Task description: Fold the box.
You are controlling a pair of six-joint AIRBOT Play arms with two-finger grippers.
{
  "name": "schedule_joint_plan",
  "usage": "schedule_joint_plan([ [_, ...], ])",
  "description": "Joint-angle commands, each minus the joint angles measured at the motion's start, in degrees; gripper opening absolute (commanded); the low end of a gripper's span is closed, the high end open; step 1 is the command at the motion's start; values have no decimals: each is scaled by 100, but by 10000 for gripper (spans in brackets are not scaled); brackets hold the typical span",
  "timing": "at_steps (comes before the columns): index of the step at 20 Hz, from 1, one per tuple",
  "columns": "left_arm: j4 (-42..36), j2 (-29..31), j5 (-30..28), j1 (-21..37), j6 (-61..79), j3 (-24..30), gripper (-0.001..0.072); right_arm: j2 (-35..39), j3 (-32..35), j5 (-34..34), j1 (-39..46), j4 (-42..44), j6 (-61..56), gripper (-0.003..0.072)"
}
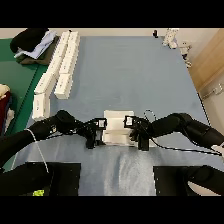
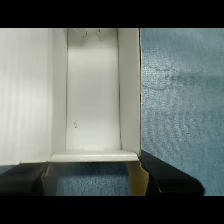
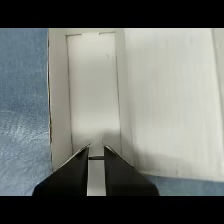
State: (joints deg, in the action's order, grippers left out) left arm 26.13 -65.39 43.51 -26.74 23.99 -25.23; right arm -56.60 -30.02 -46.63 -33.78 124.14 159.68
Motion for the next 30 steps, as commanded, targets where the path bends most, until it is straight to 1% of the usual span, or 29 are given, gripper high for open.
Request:
schedule_joint_plan([
  [1, 0, -2, 0, 0, 2, -2, 413, -125, -2, 118, -20, 140, 92, 445],
  [2, 2, -2, 0, 0, 0, -2, 413, -138, -2, 116, -20, 144, 92, 631],
  [3, 0, -2, 0, 0, 0, -2, 413, -144, -2, 114, -17, 144, 90, 652],
  [10, 2, -2, 0, 0, 2, -2, 414, -142, -2, 70, -17, 120, 74, 651],
  [13, 0, -2, 0, 0, 2, -2, 413, -136, -35, -127, -15, -26, -619, 640],
  [14, 2, -2, 0, 0, 2, -2, 413, -111, -76, -245, -15, -212, -977, 499],
  [15, 0, -2, 0, 0, 2, -2, 413, -68, -133, -382, -15, -439, -1394, 212],
  [16, 0, -2, 0, 0, 2, -2, 413, -15, -212, -505, -15, -728, -1954, 26],
  [17, 0, -2, 0, 0, 2, -2, 413, 35, -282, -599, -15, -1021, -2586, 6],
  [21, 0, -2, 0, 0, 2, -2, 413, 470, -442, -1049, -15, -2129, -4640, 6],
  [22, 0, -2, 0, 0, 2, -2, 414, 632, -468, -1200, -13, -2583, -5386, 6],
  [25, 0, -2, 0, 0, 2, -2, 413, 1040, -501, -1912, 317, -4199, -7842, 6],
  [26, 2, -2, 0, 0, 2, -2, 414, 1095, -501, -2234, 603, -4382, -8478, 4],
  [27, 0, -2, 2, 0, 0, -2, 413, 1080, -496, -2527, 988, -4308, -8870, 4],
  [28, 0, -2, 0, 0, 2, -2, 413, 1040, -470, -2708, 1405, -4081, -9007, 4],
  [30, 0, -2, 0, 0, 2, -2, 413, 898, -264, -2686, 2321, -3139, -8950, 4],
])
